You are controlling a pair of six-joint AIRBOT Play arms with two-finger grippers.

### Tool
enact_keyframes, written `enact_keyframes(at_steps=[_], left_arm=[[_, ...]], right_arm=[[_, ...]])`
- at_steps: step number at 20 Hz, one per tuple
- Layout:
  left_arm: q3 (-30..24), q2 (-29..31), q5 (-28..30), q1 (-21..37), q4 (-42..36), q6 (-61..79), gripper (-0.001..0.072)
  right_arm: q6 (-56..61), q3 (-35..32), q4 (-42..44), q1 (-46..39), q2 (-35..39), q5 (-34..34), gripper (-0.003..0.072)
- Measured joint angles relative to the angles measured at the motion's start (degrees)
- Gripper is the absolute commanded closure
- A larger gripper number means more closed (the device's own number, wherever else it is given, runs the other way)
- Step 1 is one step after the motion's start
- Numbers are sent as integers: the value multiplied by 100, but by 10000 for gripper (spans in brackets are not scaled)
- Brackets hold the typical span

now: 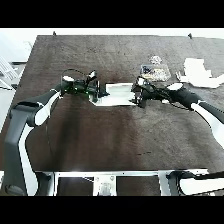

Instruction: Fold the box and place the chain.

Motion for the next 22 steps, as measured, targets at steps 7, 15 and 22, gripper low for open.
enact_keyframes(at_steps=[7,15,22], left_arm=[[0,0,2,0,0,0,688],[0,0,-7,0,0,0,688],[0,0,2,0,0,15,688]], right_arm=[[-243,264,39,-210,-330,514,44],[-291,1021,-138,-444,-1088,1762,18],[-297,1248,-120,-599,-1187,2052,-7]])
